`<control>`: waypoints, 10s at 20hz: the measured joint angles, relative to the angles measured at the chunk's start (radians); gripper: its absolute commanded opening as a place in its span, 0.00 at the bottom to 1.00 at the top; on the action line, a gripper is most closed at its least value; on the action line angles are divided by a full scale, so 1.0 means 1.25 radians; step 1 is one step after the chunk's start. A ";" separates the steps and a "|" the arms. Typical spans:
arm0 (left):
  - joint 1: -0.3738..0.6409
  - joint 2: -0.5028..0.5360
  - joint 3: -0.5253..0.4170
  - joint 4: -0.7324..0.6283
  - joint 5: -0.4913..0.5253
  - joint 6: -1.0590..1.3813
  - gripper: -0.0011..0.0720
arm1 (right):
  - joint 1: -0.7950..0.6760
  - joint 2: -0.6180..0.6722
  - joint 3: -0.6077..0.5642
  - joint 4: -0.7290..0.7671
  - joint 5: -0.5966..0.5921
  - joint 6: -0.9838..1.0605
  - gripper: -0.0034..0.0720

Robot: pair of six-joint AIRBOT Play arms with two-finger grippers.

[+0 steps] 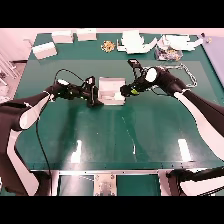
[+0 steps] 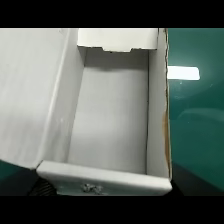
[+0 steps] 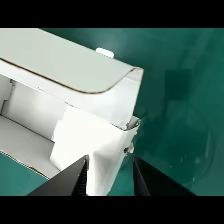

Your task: Fold the box and place the chain.

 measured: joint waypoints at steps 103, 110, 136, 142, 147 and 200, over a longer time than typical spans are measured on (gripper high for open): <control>-0.001 0.000 0.000 -0.002 -0.008 -0.001 0.72 | 0.106 -0.075 0.258 -0.290 0.185 0.253 0.64; 0.001 0.000 0.000 -0.002 -0.008 -0.001 0.72 | 0.041 0.058 0.258 -0.349 0.183 0.037 0.64; 0.001 0.000 0.000 -0.002 -0.008 0.000 0.72 | -0.457 -0.232 0.150 0.393 0.114 -1.338 0.80; 0.000 0.000 0.000 -0.002 -0.003 0.000 0.72 | -0.439 -0.261 0.180 0.389 0.131 -1.348 0.80; 0.000 0.000 0.000 -0.002 0.000 0.000 0.72 | -0.432 -0.283 0.193 0.362 0.136 -1.338 0.80; 0.000 0.000 0.000 -0.002 0.004 0.000 0.72 | -0.374 -0.269 0.184 0.225 0.117 -1.167 0.62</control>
